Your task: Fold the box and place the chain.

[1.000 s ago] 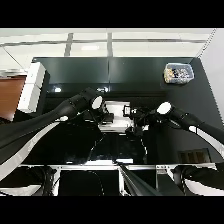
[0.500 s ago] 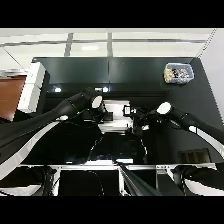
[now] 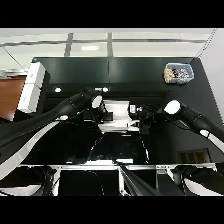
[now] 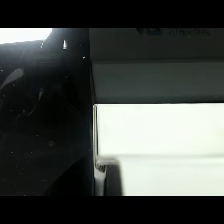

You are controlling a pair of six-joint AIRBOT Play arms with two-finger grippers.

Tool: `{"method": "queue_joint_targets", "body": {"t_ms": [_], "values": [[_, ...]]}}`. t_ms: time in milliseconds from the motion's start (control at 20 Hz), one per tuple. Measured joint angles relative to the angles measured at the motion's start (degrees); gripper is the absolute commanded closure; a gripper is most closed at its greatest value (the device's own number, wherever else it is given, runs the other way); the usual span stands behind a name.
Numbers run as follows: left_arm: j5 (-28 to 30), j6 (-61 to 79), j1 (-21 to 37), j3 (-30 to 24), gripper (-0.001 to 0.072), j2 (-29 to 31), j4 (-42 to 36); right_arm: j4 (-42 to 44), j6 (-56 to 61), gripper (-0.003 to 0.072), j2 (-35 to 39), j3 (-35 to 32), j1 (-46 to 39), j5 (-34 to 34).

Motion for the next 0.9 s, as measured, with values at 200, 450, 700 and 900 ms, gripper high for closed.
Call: {"method": "queue_joint_targets", "body": {"t_ms": [200,450,700,900], "values": [[0.0,0.0,0.0,0.0,0.0681,0.0,-0.1,3.1,-0.8,0.0467,-1.1,0.0,1.9,-1.2],[0.0,0.1,0.0,0.0,0.0681,0.0,-0.1,10.2,-1.1,0.0324,-4.1,0.0,4.7,-4.9],[0.0,0.2,0.0,0.0,0.0681,0.0,-0.1,13.5,-0.6,0.0376,-5.3,0.0,6.4,-6.6],[0.0,0.0,0.0,0.0,0.0681,0.0,-0.2,11.8,6.9,0.0666,-3.6,0.0,4.9,-5.6]]}}
